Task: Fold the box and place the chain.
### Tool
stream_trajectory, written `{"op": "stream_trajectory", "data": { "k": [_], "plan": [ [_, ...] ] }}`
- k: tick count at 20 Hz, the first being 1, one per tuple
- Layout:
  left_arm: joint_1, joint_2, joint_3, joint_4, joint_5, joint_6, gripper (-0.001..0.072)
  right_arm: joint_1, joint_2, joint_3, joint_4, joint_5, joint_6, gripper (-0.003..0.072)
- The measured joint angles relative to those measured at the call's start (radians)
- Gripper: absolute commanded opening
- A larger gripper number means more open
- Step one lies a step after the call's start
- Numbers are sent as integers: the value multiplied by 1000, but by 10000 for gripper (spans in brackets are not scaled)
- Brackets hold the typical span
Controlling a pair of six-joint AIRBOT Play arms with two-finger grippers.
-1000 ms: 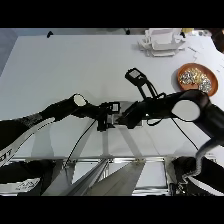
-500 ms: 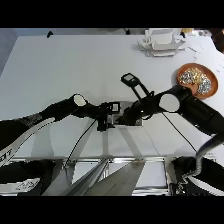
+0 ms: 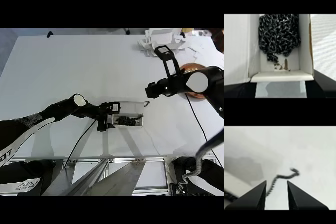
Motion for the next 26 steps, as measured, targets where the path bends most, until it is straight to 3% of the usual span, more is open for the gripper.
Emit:
{"op": "stream_trajectory", "data": {
  "k": [8,15,18,25,26],
  "plan": [
    [0,0,0,0,0,0,253,-67,-256,0,-24,14,3,266],
    [0,0,0,0,0,0,253,-71,-365,1,-26,2,-30,256],
    [0,0,0,0,0,0,253,-71,-380,1,-26,-23,-38,178],
    [0,0,0,0,0,0,253,-71,-417,3,-4,-52,-42,160],
    [0,0,0,0,0,0,253,-71,-422,3,-5,-50,-43,55]
  ]
}}
